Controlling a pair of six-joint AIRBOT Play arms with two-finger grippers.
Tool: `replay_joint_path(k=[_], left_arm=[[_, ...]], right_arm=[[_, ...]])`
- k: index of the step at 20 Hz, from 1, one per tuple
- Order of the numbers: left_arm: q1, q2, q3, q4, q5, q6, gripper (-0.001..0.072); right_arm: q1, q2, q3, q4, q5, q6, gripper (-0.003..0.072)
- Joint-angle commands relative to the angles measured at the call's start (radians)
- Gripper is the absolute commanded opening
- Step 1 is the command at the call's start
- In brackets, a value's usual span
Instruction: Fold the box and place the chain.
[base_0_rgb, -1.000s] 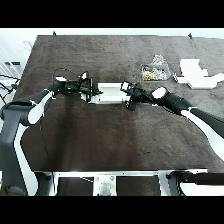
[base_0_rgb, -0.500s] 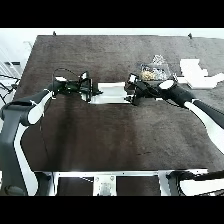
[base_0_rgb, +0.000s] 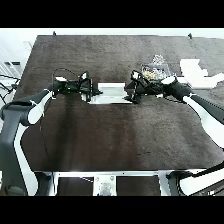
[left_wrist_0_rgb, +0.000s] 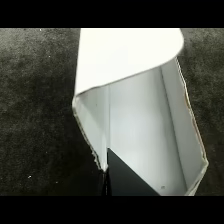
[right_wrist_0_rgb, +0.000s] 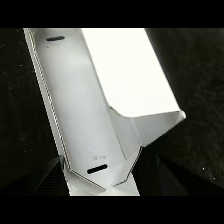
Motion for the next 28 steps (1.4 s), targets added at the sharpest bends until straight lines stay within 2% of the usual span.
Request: replay_joint_path(k=[1, 11, 28], left_arm=[[0.001, 0.0, 0.0, 0.007, 0.0, 0.0, 0.002], [0.001, 0.0, 0.0, 0.007, 0.0, 0.0, 0.002], [0.001, 0.0, 0.0, 0.007, 0.0, 0.0, 0.002]], right_arm=[[-0.008, -0.035, 0.032, 0.012, 0.039, -0.024, 0.0683], [-0.028, -0.212, 0.228, 0.001, 0.281, -0.029, 0.0683], [-0.021, -0.358, 0.36, -0.018, 0.377, -0.029, 0.0683]])
